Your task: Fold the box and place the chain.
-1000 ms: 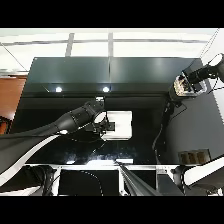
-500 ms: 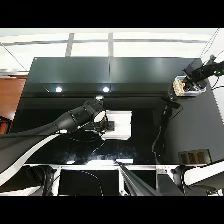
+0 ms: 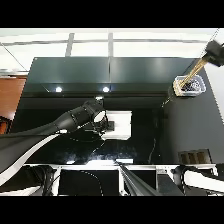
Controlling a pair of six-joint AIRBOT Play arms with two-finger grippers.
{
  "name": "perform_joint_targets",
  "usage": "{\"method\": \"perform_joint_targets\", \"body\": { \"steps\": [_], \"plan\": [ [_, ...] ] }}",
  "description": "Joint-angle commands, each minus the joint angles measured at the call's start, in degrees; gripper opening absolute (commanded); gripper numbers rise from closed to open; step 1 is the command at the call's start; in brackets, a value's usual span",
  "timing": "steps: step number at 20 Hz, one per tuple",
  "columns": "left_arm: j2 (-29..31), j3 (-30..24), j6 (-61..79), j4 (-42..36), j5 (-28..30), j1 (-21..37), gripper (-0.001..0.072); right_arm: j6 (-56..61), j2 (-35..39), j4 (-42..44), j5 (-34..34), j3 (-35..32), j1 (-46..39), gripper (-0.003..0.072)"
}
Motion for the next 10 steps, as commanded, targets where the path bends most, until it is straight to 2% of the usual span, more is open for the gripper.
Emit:
{"method": "perform_joint_targets", "body": {
  "steps": [1,7,10],
  "plan": [
    [0.02,0.04,0.04,-0.11,-0.04,0.07,0.0031,-6.05,7.23,6.01,-0.66,1.27,-0.02,0.0014],
    [0.02,0.04,0.02,-0.13,-0.04,0.07,0.0030,-8.68,12.94,17.33,0.15,8.76,0.07,0.0014],
    [0.02,0.04,0.02,-0.13,-0.04,0.04,0.0030,-11.21,15.67,21.42,5.25,8.83,0.22,0.0013]
  ]
}}
